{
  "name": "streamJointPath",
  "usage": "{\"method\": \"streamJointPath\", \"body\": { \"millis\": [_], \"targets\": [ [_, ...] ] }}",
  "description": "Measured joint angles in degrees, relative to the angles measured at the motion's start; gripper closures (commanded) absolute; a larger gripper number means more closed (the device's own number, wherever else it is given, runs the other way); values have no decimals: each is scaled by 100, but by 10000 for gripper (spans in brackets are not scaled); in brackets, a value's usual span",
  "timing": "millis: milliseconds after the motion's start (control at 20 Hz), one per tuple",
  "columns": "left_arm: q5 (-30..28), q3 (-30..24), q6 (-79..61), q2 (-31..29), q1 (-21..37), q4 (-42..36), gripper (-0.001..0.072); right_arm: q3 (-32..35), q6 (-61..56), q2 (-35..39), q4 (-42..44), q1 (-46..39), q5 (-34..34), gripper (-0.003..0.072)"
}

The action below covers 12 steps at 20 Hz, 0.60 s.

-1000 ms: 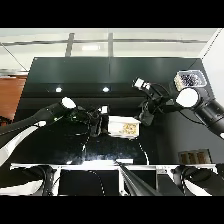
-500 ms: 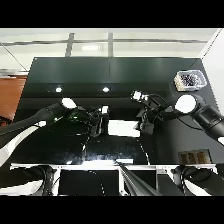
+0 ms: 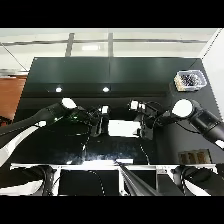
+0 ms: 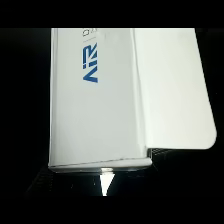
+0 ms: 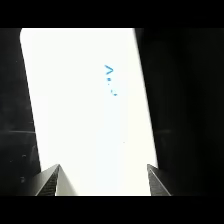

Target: Fold the box and place the chain.

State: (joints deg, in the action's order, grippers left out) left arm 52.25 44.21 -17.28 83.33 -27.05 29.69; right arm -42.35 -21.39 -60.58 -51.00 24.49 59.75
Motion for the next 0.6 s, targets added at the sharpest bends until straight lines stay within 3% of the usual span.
{"method": "streamJointPath", "body": {
  "millis": [250, 300, 350, 500, 550, 600],
  "targets": [
    [2, 0, -2, 0, 0, 0, 215, 11, 46, 0, -15, 190, -153, 86],
    [2, 0, -2, 0, 0, 0, 214, 11, 55, 0, -22, 201, -205, 121],
    [4, 0, -2, 0, 0, 0, 214, 11, 59, 0, -20, 214, -238, 204],
    [13, 0, -4, 0, 0, 0, 215, 11, 59, 0, -63, 232, -308, 206],
    [17, 0, -4, 2, 0, 0, 214, 11, 59, 0, -79, 234, -313, 253],
    [20, 0, -4, 2, 0, 0, 215, 11, 59, 0, -103, 236, -332, 427]
  ]
}}
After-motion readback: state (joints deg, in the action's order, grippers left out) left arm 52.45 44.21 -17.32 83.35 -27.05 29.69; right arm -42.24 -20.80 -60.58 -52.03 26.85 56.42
